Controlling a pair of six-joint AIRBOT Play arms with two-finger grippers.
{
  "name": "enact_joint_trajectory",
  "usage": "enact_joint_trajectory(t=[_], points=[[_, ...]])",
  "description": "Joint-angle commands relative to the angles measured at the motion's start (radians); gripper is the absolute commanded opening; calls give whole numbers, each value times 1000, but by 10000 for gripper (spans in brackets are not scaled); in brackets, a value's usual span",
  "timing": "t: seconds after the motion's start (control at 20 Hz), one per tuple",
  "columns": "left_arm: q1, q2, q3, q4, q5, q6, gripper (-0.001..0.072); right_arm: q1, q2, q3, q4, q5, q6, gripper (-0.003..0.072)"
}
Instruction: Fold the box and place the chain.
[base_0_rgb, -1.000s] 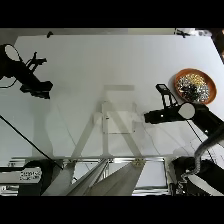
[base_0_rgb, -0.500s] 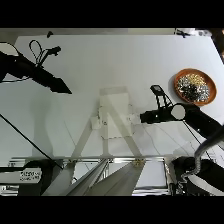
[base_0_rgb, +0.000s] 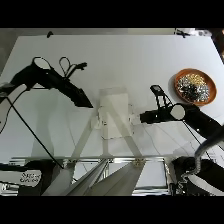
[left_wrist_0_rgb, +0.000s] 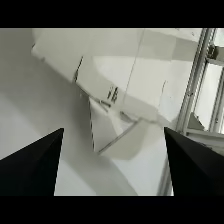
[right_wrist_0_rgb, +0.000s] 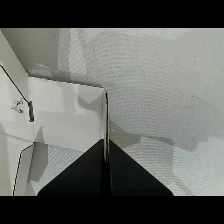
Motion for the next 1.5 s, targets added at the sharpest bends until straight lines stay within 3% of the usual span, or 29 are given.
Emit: enact_joint_trajectory(t=[0.0, 0.25, 0.4, 0.6, 0.65, 0.75, 0.8, 0.9, 1.0, 1.05, 1.2, 1.25, 1.45], points=[[-78, -75, -13, -31, 103, 62, 697, 1, 0, 0, 0, -2, 0, 8], [-93, -135, -13, -114, 224, 113, 697, 1, 0, 0, -1, -2, 0, 8], [-101, -150, -13, -197, 229, 162, 696, 1, 0, 0, -1, -2, 0, 8], [-127, -177, -13, -199, 209, 172, 689, 1, 0, 0, -1, -2, 0, 8], [-133, -183, -13, -197, 200, 174, 629, 1, 0, 0, 0, -2, 0, 8], [-145, -185, -13, -179, 188, 196, 392, 1, 0, 0, -1, -2, 0, 8], [-150, -185, -13, -172, 185, 198, 315, 1, 0, 0, -1, -2, 0, 8], [-150, -185, -12, -169, 169, 238, 235, 1, 0, 0, 0, -2, 0, 8], [-150, -185, -12, -169, 142, 279, 55, 1, 0, 0, 2, -2, 0, 8], [-150, -184, -12, -169, 126, 303, 5, 1, 0, 0, 7, -1, 0, 8], [-150, -163, -12, -169, 121, 309, 2, 0, 26, 0, 30, 6, 0, 11], [-150, -145, -12, -168, 124, 319, 1, 0, 48, 1, 30, 13, 0, 49], [-151, -17, -12, -164, 122, 357, 0, 0, 200, 42, -2, 131, 0, 340]])
